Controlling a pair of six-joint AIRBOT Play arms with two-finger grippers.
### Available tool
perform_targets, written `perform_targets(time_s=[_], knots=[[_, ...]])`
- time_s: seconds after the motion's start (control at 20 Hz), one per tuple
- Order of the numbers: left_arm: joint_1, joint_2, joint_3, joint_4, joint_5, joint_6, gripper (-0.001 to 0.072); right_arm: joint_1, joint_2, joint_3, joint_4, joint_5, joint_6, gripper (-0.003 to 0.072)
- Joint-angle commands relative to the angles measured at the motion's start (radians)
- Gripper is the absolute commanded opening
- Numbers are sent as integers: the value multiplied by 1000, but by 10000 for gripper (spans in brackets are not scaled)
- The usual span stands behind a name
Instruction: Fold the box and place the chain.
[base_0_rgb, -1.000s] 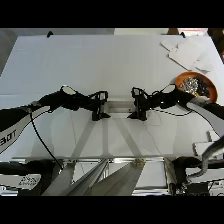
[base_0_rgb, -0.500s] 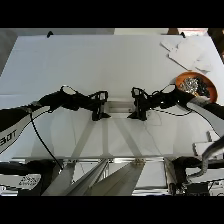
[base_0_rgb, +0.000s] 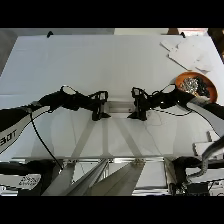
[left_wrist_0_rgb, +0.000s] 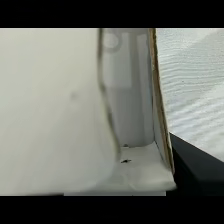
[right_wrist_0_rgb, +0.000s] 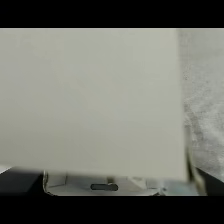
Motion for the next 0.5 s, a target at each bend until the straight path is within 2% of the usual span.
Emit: perform_targets(time_s=[0.0, 0.15, 0.45], knots=[[1, 0, 1, 0, -2, 0, 322, 0, 2, 1, 42, -35, 4, 719], [1, 0, 1, 0, -2, 0, 322, -2, 30, 2, -18, -42, 5, 714], [1, 0, 1, 0, -3, 0, 322, -2, 188, 1, -327, -61, 150, 711]])
